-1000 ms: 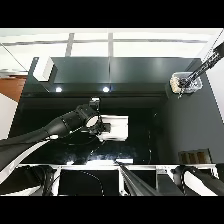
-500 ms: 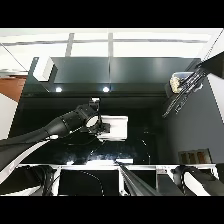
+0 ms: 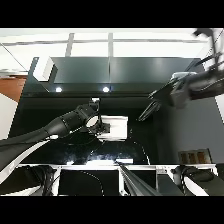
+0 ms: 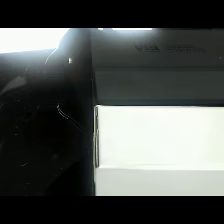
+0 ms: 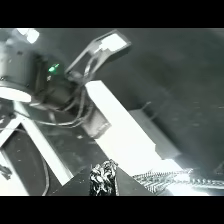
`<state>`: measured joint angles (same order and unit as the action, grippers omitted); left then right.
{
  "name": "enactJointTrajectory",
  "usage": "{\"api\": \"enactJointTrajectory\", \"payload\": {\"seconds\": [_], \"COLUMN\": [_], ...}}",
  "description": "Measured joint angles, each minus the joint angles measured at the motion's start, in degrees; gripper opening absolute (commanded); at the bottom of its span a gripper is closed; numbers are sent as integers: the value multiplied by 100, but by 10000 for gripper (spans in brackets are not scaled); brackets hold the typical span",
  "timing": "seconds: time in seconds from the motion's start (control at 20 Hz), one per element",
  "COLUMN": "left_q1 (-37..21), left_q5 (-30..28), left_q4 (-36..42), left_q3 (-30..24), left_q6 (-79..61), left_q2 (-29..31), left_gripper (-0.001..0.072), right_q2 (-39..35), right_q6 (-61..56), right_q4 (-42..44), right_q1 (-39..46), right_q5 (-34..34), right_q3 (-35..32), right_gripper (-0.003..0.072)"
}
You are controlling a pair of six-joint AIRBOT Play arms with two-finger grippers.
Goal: Fold the box and place the chain.
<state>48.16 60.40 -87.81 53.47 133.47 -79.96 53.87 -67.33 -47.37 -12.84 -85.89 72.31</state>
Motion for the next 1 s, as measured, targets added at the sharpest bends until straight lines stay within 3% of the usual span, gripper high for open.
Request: {"api": "enactJointTrajectory", "payload": {"seconds": [0.45, 0.75, 1.0], "left_q1": [0, 0, 0], "left_q5": [-22, -24, -24], "left_q4": [-13, -15, -15], "left_q3": [0, 0, 0], "left_q6": [4, 13, 11], "left_q2": [0, 0, 0], "left_gripper": [31, 31, 31], "right_q2": [15, 44, 70], "right_q6": [-299, -348, -546], "right_q4": [96, 413, 28], "right_q1": [-1139, -1244, -1259], "right_q5": [1370, 1784, 1871], "right_q3": [-570, -603, -610], "right_gripper": [45, 45, 45]}}
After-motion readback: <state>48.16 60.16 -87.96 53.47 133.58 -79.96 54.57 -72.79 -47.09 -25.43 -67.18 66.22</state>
